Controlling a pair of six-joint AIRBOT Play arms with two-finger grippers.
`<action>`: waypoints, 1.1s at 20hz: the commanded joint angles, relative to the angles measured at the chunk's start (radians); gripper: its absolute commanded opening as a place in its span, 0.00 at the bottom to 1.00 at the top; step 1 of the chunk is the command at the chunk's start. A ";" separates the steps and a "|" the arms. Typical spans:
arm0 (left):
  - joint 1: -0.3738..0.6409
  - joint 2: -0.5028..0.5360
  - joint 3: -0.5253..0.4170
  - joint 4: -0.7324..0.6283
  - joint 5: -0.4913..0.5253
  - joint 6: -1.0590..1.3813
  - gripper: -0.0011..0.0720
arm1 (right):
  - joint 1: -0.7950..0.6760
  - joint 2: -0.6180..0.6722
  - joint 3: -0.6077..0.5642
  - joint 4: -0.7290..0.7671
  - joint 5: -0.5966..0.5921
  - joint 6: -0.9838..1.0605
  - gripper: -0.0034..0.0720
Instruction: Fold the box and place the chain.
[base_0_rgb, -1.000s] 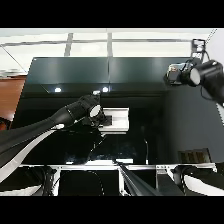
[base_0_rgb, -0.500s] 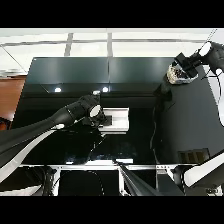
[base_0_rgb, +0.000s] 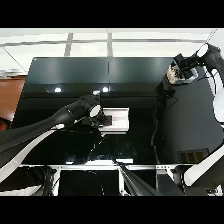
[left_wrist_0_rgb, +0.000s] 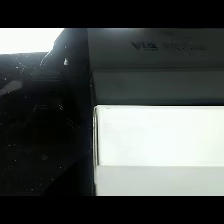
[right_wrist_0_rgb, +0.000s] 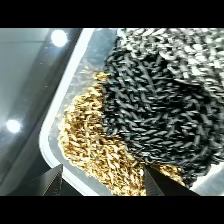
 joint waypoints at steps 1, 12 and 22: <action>0.000 0.001 0.001 0.000 0.000 0.000 0.06 | 0.000 -0.020 0.002 0.023 0.000 0.006 0.78; 0.000 0.001 0.001 0.002 0.003 0.000 0.06 | -0.022 0.064 0.033 0.071 0.055 -0.278 0.06; 0.000 0.001 0.001 0.002 0.003 0.000 0.06 | -0.030 0.565 0.033 0.153 0.075 -0.550 0.06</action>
